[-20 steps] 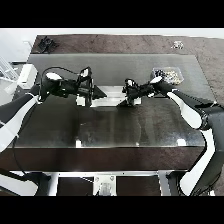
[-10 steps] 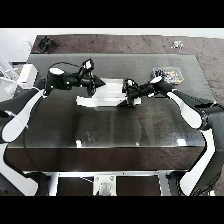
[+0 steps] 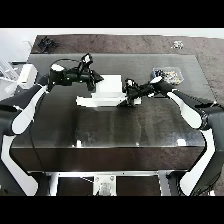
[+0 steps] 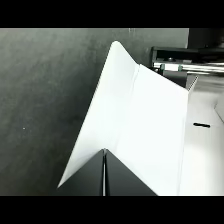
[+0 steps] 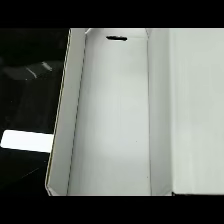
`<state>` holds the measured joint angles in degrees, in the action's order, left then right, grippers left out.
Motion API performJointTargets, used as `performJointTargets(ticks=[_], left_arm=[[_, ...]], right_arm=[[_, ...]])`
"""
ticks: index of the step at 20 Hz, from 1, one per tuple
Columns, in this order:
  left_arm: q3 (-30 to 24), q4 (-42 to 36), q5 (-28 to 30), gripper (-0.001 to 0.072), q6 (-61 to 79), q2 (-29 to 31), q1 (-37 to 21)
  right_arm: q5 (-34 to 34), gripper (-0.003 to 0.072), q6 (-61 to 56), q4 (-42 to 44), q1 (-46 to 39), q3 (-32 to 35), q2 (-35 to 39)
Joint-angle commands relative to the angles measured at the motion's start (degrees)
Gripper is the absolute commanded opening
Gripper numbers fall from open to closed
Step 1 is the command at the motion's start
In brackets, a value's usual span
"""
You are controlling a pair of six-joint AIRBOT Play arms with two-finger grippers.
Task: Fold the box and place the chain.
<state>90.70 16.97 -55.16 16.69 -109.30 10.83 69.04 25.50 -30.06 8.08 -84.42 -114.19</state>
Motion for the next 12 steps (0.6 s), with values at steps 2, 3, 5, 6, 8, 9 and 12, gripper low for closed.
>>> performJointTargets(ticks=[2, 3, 5, 6, 8, 9, 12], left_arm=[[0.3, 0.8, -0.5, 0.0019, -1.7, -2.6, 0.0], [0.3, 0.9, -1.0, 0.002, -1.8, -3.3, 0.0], [0.3, 1.1, -1.1, 0.002, -2.3, -3.9, 0.0], [0.3, 1.2, -1.1, 0.002, -2.3, -4.2, 0.0], [0.3, 2.1, -1.5, 0.002, -2.8, -4.2, 0.0], [0.3, 2.3, -1.7, 0.002, -3.0, -4.2, 0.0], [0.3, 3.1, -3.0, 0.0019, -3.2, -4.2, 0.1]], right_arm=[[0.0, 0.056, 0.0, 0.0, 0.0, 0.0, 0.0], [0.0, 0.056, 0.0, 0.0, 0.0, 0.0, 0.0], [0.0, 0.056, 0.0, 0.0, 0.0, 0.0, 0.0], [0.0, 0.056, 0.0, 0.0, 0.0, 0.0, 0.0], [0.0, 0.056, 0.0, 0.0, 0.0, 0.0, 0.0], [0.0, 0.056, 0.0, 0.0, 0.0, 0.0, 0.0], [0.0, 0.056, 0.0, 0.0, 0.0, 0.0, 0.0]])
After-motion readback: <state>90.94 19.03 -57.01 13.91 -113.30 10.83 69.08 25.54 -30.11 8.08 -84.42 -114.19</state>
